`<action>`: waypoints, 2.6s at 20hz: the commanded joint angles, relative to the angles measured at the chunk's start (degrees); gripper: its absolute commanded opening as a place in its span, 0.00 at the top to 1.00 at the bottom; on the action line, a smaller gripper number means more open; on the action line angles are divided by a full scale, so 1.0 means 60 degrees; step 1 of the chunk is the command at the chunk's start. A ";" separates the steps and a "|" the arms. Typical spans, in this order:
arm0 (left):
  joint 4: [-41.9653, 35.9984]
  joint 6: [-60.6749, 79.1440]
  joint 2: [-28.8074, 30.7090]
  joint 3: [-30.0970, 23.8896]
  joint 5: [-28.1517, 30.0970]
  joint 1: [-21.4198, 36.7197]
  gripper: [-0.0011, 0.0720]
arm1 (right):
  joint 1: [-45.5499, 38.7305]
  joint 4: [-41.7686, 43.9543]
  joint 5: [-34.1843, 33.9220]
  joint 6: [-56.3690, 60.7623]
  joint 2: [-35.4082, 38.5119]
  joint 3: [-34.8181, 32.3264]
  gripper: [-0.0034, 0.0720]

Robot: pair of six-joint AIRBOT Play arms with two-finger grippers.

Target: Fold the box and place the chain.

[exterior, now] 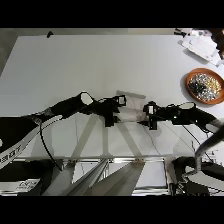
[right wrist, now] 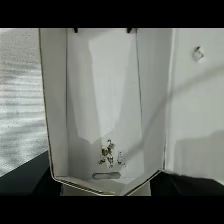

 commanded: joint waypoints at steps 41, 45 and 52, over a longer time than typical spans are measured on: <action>-0.0769 -0.7872 0.1621 -0.2310 -0.0758 0.2233 0.98 | 0.0000 0.0004 0.0007 0.0007 0.0007 0.0004 0.40; -0.1355 -0.7315 0.1654 -0.2160 -0.1075 0.2146 0.97 | 0.0000 0.0004 0.0007 0.0007 0.0007 0.0004 0.40; -0.1526 -0.7308 0.2051 -0.1770 -0.1075 0.2047 0.93 | 0.0000 0.0004 0.0007 0.0007 0.0007 0.0004 0.40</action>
